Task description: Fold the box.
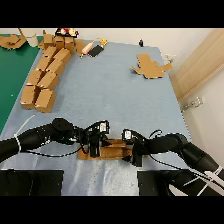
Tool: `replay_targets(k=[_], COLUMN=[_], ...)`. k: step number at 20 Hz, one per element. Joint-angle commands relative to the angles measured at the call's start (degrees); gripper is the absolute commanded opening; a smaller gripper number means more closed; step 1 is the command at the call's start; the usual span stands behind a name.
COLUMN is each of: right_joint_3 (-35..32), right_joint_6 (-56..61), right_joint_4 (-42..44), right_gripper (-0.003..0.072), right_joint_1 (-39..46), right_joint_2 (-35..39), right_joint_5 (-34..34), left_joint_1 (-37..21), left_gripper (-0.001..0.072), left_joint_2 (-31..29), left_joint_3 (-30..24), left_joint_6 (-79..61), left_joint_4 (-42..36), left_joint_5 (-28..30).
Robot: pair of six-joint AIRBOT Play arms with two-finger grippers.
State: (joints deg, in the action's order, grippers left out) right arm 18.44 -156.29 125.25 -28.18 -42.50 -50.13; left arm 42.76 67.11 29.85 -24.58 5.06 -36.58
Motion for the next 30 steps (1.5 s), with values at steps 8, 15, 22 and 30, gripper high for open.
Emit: replay_targets(k=[8, 15, 22, 30], right_joint_3=[0.2, 0.2, 0.2, 0.2], right_joint_6=[-11.4, -12.9, -12.9, -13.4], right_joint_4=[0.5, 1.3, 1.5, 1.4], right_gripper=[0.0711, 0.0710, 0.0707, 0.0575], right_joint_1=[0.3, 0.2, 0.2, -0.2], right_joint_2=[-0.8, -5.2, -6.5, -6.8], right_joint_5=[-0.3, 0.1, 1.6, 2.0], left_joint_1=[0.0, 0.0, 0.0, 0.0], left_gripper=[0.0013, 0.0012, 0.0013, 0.0013], left_joint_2=[0.0, 0.0, 0.0, 0.0], left_joint_3=[0.0, 0.0, 0.0, 0.0], left_joint_6=[0.0, 0.0, 0.0, 0.0], left_joint_4=[0.0, 0.0, 0.0, 0.0], left_joint_5=[0.0, 0.0, 0.0, 0.0])
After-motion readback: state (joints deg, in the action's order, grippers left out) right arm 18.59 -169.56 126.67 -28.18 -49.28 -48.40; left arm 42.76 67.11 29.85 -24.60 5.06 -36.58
